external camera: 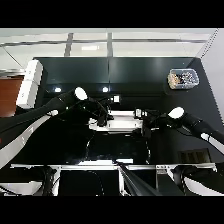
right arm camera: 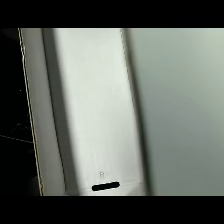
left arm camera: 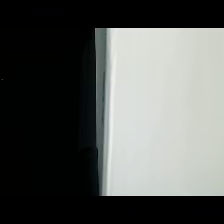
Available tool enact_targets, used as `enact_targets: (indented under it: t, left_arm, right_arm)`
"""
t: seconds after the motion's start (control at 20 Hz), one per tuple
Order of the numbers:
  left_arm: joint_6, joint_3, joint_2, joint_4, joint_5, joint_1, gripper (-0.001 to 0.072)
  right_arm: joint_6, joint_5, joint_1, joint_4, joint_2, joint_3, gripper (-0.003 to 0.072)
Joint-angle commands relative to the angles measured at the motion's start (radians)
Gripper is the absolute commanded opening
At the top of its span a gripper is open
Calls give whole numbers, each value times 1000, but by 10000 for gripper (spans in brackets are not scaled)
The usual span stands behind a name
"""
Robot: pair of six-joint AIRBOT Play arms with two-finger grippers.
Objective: Fold the box and place the chain.
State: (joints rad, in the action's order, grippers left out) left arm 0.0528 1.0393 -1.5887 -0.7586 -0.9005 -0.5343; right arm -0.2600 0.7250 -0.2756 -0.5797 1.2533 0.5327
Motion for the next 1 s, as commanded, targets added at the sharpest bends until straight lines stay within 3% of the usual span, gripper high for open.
enact_targets:
  t: [0.0, 0.1, 0.2, 0.25, 0.3, 0.45, 0.7, 0.75, 0.8, 0.85, 0.95]
  left_arm:
    - [3, 1, -1, 0, 0, 0, 22]
    - [5, 1, 6, 0, -2, 2, 32]
    - [45, 1, 34, -6, -1, 11, 286]
    - [85, 1, 57, -19, -2, 20, 446]
    - [148, 1, 84, -47, -3, 31, 555]
    - [359, 1, 193, -179, -62, 74, 586]
    - [792, 1, 315, -325, -303, 150, 578]
    - [891, -5, 313, -312, -376, 154, 491]
    - [946, -26, 310, -272, -433, 153, 199]
    - [942, -60, 306, -191, -473, 149, 30]
    - [867, -163, 302, 49, -469, 134, 22]
  right_arm:
    - [1, 0, -1, -1, 0, 1, 426]
    - [1, 0, -1, 0, 0, 1, 426]
    - [1, 0, -1, 0, 0, 1, 425]
    - [1, 1, -1, 0, 0, 1, 333]
    - [1, 2, -1, -1, 0, 1, 219]
    - [0, 4, -1, -1, 0, 1, 187]
    - [0, 4, -1, -1, 0, 1, 186]
    - [0, 4, -1, -1, 0, 1, 186]
    - [0, 3, -1, -1, 0, 1, 186]
    - [0, 3, -1, -1, 0, 1, 186]
    - [1, 1, 0, 0, 0, 1, 186]
